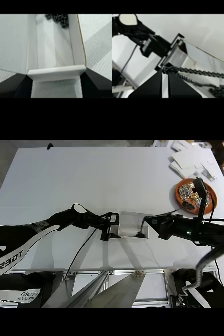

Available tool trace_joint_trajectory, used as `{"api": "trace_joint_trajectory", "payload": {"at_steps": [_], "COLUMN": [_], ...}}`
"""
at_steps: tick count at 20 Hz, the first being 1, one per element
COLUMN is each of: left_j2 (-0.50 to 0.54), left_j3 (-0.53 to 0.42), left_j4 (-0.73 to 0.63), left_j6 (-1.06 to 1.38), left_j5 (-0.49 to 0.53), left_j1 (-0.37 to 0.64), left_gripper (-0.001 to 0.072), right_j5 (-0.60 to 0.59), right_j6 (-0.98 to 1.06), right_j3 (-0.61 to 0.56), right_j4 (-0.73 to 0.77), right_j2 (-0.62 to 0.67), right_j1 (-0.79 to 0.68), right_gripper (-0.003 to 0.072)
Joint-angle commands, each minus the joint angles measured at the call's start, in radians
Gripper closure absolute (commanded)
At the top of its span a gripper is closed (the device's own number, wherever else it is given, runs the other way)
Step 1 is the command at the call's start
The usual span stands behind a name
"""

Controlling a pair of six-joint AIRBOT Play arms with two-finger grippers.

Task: Fold the box and place the chain.

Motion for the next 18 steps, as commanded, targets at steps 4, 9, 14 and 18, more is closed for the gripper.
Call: {"api": "trace_joint_trajectory", "payload": {"at_steps": [4,9,14,18], "left_j2": [0.000,0.000,0.000,0.000], "left_j3": [0.001,0.001,0.001,0.001], "left_j4": [0.000,0.000,0.000,0.000], "left_j6": [0.000,0.000,0.000,0.000], "left_j5": [0.000,0.000,0.000,0.000], "left_j1": [0.000,0.000,0.000,0.000], "left_gripper": [0.0624,0.0624,0.0624,0.0624], "right_j5": [-0.052,-0.218,-0.275,-0.355], "right_j6": [-0.066,-0.065,-0.066,-0.062], "right_j3": [-0.042,-0.132,-0.134,-0.133], "right_j4": [0.094,0.033,0.010,0.008], "right_j2": [-0.026,-0.107,-0.270,-0.367], "right_j1": [0.009,0.109,0.223,0.256], "right_gripper": [0.0668,0.0668,0.0668,0.0547]}}
